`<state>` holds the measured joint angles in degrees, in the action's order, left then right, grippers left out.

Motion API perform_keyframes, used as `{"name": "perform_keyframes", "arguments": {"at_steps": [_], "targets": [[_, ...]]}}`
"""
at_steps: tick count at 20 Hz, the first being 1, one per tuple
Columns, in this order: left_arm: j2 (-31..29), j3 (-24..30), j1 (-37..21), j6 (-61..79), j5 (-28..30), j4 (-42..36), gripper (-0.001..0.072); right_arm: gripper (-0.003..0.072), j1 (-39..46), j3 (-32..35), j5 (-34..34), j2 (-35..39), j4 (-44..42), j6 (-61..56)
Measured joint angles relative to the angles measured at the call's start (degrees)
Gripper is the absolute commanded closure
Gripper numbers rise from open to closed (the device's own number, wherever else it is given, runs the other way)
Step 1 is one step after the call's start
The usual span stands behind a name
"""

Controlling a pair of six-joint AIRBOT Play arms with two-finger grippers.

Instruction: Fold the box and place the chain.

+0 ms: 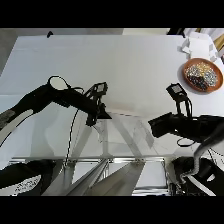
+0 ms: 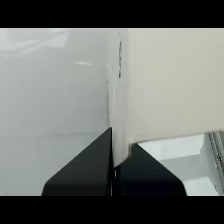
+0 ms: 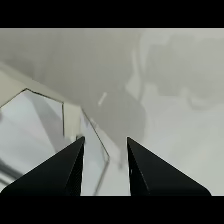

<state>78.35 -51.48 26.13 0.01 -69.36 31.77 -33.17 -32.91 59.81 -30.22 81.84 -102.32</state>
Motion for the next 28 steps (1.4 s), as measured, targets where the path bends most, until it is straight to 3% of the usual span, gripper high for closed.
{"name": "perform_keyframes", "arguments": {"at_steps": [4, 11, 23, 28], "targets": [[-1.05, 0.66, 2.54, 1.01, 5.64, -1.64, 0.0706, 0.0383, 0.0, -0.24, 5.64, 3.93, 1.4, 0.52], [2.73, 0.94, 3.5, 6.01, 9.09, -5.05, 0.0703, 0.0384, 0.0, -0.28, 7.48, 5.35, 1.9, 0.76], [9.81, 0.94, 3.58, 8.68, 14.16, -6.29, 0.0703, 0.0385, 0.0, -0.28, 3.28, 5.46, 1.97, 0.79], [11.85, 0.94, 3.58, 11.65, 15.43, -12.37, 0.0701, 0.0385, 0.0, -0.28, 2.43, 5.46, 2.03, 0.79]]}}
